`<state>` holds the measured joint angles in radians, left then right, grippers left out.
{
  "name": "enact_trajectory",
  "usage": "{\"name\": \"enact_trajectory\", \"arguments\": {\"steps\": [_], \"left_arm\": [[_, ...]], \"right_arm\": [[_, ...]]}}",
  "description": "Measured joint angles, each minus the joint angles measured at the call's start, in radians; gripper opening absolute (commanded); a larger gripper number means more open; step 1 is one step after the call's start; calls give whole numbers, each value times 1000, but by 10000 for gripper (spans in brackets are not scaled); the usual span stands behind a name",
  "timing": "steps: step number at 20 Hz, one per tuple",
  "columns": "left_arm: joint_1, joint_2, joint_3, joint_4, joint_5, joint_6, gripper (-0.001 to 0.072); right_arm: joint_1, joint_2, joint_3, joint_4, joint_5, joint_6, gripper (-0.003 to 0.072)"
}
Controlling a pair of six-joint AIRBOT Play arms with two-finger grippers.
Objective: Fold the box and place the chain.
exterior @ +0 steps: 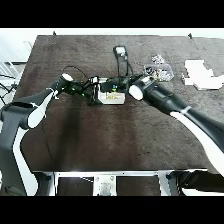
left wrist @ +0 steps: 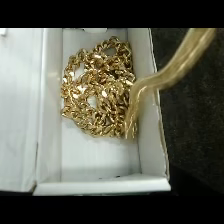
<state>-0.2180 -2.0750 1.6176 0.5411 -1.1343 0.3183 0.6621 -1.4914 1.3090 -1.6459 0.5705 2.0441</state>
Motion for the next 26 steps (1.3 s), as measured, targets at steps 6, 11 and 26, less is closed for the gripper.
{"name": "enact_trajectory", "arguments": {"steps": [6,11,26], "left_arm": [[0,0,0,0,0,0,360],[0,0,0,0,0,0,361],[0,0,0,0,0,0,360]], "right_arm": [[-51,-126,-4,3,-37,10,406],[-183,5,-4,-90,68,-22,411],[-567,-304,93,175,-100,-151,362]]}}
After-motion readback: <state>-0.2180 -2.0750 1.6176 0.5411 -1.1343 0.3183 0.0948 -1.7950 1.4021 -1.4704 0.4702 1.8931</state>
